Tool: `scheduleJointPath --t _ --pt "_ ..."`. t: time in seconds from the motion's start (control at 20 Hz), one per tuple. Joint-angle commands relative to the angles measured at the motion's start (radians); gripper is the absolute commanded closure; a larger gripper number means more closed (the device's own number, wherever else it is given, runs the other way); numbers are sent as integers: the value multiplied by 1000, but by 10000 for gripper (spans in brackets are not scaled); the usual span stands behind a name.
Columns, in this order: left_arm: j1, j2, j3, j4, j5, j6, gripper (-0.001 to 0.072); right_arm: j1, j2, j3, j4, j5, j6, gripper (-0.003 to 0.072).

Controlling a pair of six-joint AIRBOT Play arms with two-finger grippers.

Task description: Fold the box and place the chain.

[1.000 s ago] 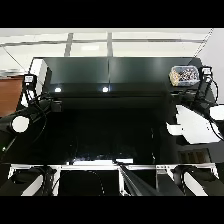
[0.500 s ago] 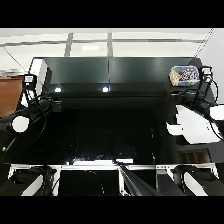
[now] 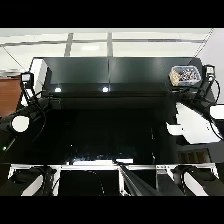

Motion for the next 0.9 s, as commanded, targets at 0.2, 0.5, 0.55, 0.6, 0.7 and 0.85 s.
scheduleJointPath --t 0.2,0.5,0.55,0.6,0.7,0.85 --pt "-1 -40 81 -155 -110 6 -6 -11 -71 13 -112 -21 8 -34" --pt "37 -40 171 246 -525 -410 -6 -414 -131 256 -915 165 675 -34" --pt "56 -40 171 262 -531 -440 -5 -517 -184 327 -978 236 676 -34" --pt "69 -40 171 259 -527 -440 -6 -608 -244 397 -987 320 679 -34" --pt "68 -41 171 257 -519 -440 -5 -765 -380 533 -912 536 652 -34" --pt "66 -41 171 247 -510 -440 -5 -861 -532 625 -787 789 234 -34"
